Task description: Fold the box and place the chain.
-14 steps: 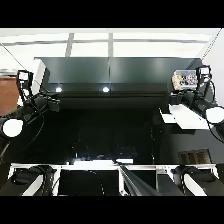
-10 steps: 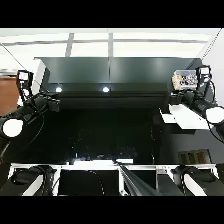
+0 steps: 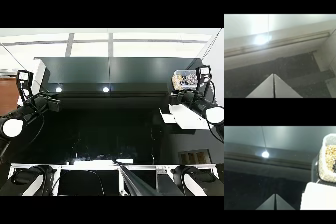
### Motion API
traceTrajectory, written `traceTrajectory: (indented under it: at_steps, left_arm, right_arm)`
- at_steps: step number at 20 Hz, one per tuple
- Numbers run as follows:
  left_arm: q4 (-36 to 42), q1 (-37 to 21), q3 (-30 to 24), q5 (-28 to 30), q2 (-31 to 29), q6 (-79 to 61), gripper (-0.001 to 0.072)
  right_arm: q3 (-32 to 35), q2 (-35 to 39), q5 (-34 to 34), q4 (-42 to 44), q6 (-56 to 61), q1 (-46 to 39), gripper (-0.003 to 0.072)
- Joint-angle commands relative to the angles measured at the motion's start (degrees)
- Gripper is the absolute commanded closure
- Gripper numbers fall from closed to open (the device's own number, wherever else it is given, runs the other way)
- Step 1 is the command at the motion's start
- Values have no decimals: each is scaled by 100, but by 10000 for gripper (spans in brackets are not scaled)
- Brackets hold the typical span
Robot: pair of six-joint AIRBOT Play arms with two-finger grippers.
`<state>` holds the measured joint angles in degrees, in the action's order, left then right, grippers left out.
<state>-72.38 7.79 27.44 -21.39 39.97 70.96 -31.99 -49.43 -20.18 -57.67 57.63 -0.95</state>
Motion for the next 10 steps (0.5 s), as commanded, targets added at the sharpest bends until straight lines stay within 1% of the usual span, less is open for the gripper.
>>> traceTrajectory:
  at_steps: [1,2,3,4,5,6,7,8,9,10]
  left_arm:
    - [4,11,0,323,-7,0,682]
    - [4,0,0,455,-7,0,682]
    - [9,0,0,560,-7,2,682]
    - [39,7,0,695,-4,0,682]
    - [146,4,0,870,11,2,682]
    - [254,4,0,1073,66,2,678]
    - [476,7,0,1235,149,2,524]
    - [702,7,0,1281,245,2,79]
    - [885,7,0,1259,326,20,3]
    - [1027,4,0,1137,380,17,3]
  right_arm:
    - [2,2,0,13,4,0,670]
    - [2,2,11,57,4,0,669]
    - [4,2,109,280,7,2,670]
    - [2,0,208,680,4,0,670]
    - [4,-50,479,1019,2,13,669]
    - [2,-146,774,1161,2,11,668]
    - [2,-267,986,1176,2,11,572]
    - [0,-413,1051,1172,4,-9,78]
    - [-15,-555,1012,1108,-26,-15,-22]
    - [-74,-651,846,861,-24,-72,-23]
